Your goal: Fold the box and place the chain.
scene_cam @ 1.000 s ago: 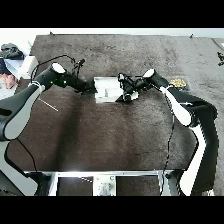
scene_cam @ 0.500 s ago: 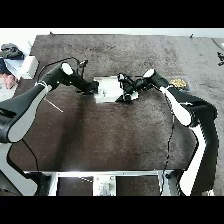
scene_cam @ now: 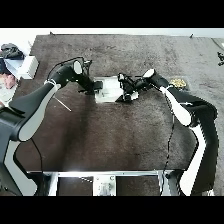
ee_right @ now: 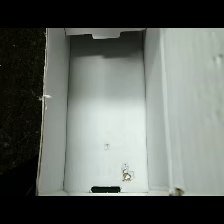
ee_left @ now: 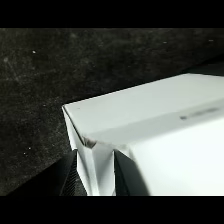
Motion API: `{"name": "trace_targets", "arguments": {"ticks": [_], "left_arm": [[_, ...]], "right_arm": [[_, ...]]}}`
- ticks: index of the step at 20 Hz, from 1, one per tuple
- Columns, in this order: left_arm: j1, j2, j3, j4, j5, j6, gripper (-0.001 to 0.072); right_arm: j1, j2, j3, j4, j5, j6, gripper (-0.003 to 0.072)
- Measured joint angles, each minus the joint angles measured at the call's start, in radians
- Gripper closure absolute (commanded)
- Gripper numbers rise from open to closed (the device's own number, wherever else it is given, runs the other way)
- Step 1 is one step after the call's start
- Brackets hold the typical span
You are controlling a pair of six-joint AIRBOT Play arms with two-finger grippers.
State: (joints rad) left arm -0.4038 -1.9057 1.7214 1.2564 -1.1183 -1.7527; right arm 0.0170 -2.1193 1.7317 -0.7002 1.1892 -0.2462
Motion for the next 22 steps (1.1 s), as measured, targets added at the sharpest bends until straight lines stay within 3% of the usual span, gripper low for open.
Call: {"name": "trace_targets", "arguments": {"ticks": [7,20,22], "left_arm": [[-0.042,-0.079,0.116,0.150,-0.105,-0.133,0.0457],[-0.074,-0.116,0.138,0.259,-0.099,-0.249,0.0471],[-0.076,-0.119,0.139,0.269,-0.099,-0.262,0.0583]], "right_arm": [[0.000,0.000,0.000,0.000,0.000,0.000,0.0308],[0.000,0.000,0.000,0.000,0.000,0.000,0.0309],[0.000,0.000,0.000,0.000,0.000,0.000,0.0308]]}}
